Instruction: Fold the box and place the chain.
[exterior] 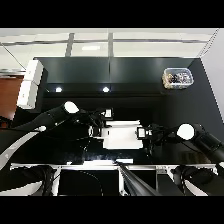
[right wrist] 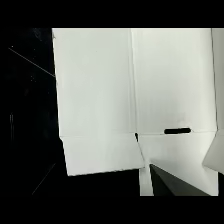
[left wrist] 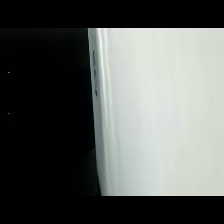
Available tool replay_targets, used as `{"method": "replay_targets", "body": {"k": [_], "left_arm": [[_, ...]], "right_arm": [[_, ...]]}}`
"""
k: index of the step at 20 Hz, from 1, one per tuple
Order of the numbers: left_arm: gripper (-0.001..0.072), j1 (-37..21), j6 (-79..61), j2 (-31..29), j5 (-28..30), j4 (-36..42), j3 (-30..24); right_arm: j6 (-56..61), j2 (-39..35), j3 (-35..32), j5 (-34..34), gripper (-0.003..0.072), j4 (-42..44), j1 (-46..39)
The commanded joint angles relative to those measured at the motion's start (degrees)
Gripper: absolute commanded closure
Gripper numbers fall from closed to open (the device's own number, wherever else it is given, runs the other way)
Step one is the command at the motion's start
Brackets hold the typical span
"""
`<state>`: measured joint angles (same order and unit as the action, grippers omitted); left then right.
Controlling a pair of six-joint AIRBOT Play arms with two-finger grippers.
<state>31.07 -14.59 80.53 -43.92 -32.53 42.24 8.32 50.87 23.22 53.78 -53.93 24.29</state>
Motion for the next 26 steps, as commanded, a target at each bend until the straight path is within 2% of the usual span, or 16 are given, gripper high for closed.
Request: {"method": "replay_targets", "body": {"k": [1, 7, 10, 14, 19, 26], "left_arm": [[0.0680, -0.07, 0.00, -0.04, -0.04, 0.15, 0.04], [0.0680, -0.07, 0.00, -0.04, -0.04, 0.15, 0.04], [0.0679, -0.07, 0.00, -0.04, -0.07, 0.15, 0.04], [0.0679, -0.07, 0.00, -0.04, -0.07, 0.15, 0.02], [0.0679, -0.07, 0.00, -0.04, -0.04, 0.15, 0.02], [0.0679, -0.04, 0.00, -0.04, -0.24, 0.17, 0.02]], "right_arm": [[-0.44, 0.39, -0.04, -1.73, 0.0021, 0.11, 2.03], [-0.44, 1.38, -0.04, -3.28, 0.0021, 1.20, 4.02], [-0.81, 3.17, -0.07, -6.60, 0.0020, 2.67, 4.04], [-1.44, 3.39, 0.07, -6.75, 0.0020, 4.66, 4.13], [4.37, 1.88, 1.88, -6.49, 0.0021, 2.16, 3.65], [4.74, 1.42, 6.51, -6.47, 0.0020, 1.95, 0.35]]}}
